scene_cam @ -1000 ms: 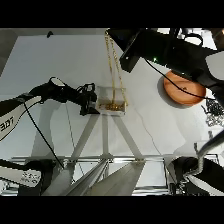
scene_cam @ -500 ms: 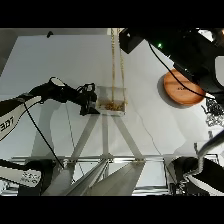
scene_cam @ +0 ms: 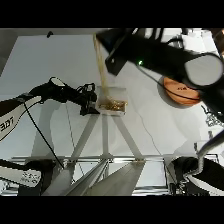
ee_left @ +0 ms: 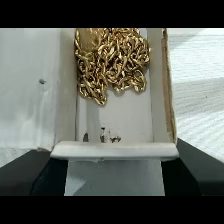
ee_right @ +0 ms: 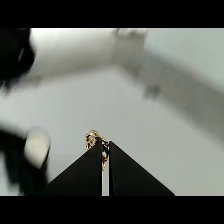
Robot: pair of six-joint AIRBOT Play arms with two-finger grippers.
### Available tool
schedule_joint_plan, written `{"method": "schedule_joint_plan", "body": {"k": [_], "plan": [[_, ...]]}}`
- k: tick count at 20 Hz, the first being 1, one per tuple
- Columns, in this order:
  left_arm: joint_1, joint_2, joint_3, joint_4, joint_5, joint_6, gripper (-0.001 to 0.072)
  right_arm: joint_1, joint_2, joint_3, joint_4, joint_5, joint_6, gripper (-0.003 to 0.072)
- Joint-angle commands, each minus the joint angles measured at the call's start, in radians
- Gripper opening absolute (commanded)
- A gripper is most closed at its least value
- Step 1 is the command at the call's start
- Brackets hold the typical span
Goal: Fold the box and place the chain.
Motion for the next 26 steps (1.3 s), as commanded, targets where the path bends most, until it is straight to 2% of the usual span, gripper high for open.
{"method": "schedule_joint_plan", "body": {"k": [1, 3, 4, 7, 9, 10, 11, 12, 16, 19, 21, 23, 26], "plan": [[0.0, 0.0, 0.0, 0.0, 0.001, 0.0, 0.0438, 0.0, -0.054, -0.06, -0.405, 0.123, 0.37, 0.0009], [0.0, 0.0, 0.0, 0.0, 0.0, 0.0, 0.0438, 0.0, -0.065, -0.134, -0.552, 0.136, 0.497, 0.0009], [0.0, 0.0, 0.0, 0.0, 0.0, 0.0, 0.0438, 0.0, -0.066, -0.172, -0.575, 0.136, 0.515, 0.0009], [0.0, 0.0, 0.0, 0.0, 0.0, 0.0, 0.0438, 0.001, -0.072, -0.27, -0.575, 0.166, 0.514, 0.001], [0.0, 0.0, 0.0, 0.0, 0.0, 0.0, 0.0438, 0.0, -0.09, -0.279, -0.576, 0.233, 0.51, 0.001], [0.0, 0.0, 0.0, 0.0, 0.0, 0.0, 0.0438, 0.0, -0.098, -0.279, -0.575, 0.253, 0.502, 0.0059], [0.0, 0.0, 0.0, 0.0, 0.0, 0.0, 0.0438, -0.006, -0.098, -0.279, -0.574, 0.267, 0.475, 0.0205], [0.0, 0.0, 0.0, 0.0, 0.0, 0.0, 0.0438, -0.019, -0.096, -0.279, -0.554, 0.286, 0.422, 0.0245], [0.0, 0.0, 0.0, 0.0, 0.0, 0.0, 0.0438, -0.138, -0.086, -0.278, -0.46, 0.467, 0.16, 0.0257], [0.0, 0.0, 0.0, 0.0, 0.0, 0.0, 0.0438, -0.233, -0.084, -0.279, -0.388, 0.592, -0.121, 0.0308], [0.0, 0.0, 0.0, 0.0, 0.0, 0.0, 0.0438, -0.271, -0.095, -0.279, -0.382, 0.603, -0.317, 0.0359], [0.0, 0.0, 0.0, 0.0, 0.0, 0.0, 0.0438, -0.296, -0.13, -0.279, -0.344, 0.594, -0.451, 0.0359], [0.0, 0.0, 0.0, 0.0, 0.0, 0.0, 0.0438, -0.303, -0.214, -0.279, -0.238, 0.548, -0.528, 0.0356]]}}
